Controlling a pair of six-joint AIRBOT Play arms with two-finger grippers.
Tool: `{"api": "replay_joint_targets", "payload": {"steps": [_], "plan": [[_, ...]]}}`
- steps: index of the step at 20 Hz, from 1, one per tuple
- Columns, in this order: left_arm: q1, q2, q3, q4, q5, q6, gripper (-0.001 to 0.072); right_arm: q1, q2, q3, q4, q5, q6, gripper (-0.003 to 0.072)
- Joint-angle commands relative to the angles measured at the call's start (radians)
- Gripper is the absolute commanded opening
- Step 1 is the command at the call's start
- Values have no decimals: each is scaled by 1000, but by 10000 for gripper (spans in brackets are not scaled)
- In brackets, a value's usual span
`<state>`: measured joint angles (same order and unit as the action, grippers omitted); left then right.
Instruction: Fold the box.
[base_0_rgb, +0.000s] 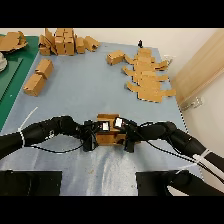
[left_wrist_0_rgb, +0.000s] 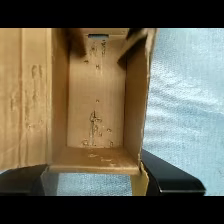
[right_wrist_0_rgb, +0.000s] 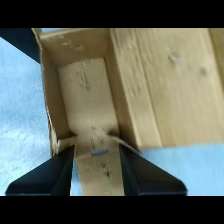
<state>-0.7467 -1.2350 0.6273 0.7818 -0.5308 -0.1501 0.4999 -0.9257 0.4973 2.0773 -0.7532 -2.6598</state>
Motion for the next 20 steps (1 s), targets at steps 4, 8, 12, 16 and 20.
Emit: {"api": "replay_joint_targets", "payload": {"steps": [4, 8, 12, 16, 20], "plan": [[0, 0, -1, 0, 0, 1, 469, -97, 254, 0, -213, -160, 877, 3], [0, 0, -1, 0, 0, 1, 469, -224, 392, 0, -339, -217, 1197, 2], [0, 0, -1, 0, 0, 1, 469, -401, 380, -12, -335, -283, 1225, 0], [0, 0, -1, 0, 0, 1, 469, -550, 227, -44, -103, -275, 1087, 0], [0, 0, -1, 0, 0, 1, 469, -589, 25, -53, 150, -243, 902, -1]]}}
